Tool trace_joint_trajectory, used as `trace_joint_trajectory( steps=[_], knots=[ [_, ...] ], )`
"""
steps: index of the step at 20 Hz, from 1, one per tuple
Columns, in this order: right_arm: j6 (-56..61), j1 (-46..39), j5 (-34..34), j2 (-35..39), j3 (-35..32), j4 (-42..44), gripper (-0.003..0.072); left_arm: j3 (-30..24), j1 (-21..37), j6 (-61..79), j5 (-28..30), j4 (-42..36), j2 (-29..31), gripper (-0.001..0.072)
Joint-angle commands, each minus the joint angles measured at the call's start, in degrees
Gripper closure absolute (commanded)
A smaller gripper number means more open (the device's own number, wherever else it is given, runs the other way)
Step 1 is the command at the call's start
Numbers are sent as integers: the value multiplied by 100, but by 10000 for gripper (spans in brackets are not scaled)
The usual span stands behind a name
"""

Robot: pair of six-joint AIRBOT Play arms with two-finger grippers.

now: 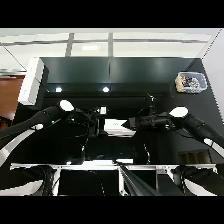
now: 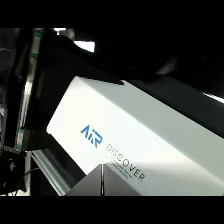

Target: Fold the box and place the chain.

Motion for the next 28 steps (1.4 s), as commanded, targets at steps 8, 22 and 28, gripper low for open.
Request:
trace_joint_trajectory(
  steps=[8, 22, 28],
  knots=[
    [31, 35, -177, -323, -7, -321, 677, 4, 0, -4, -11, -7, 0, 355],
    [426, -1578, 1628, 1255, 1062, -2188, 671, 7, 4, -431, 142, 999, 485, -8],
    [761, -2883, 1965, 2024, 1058, -3023, 672, 111, -313, -686, 286, 848, 1023, -7]
  ],
)
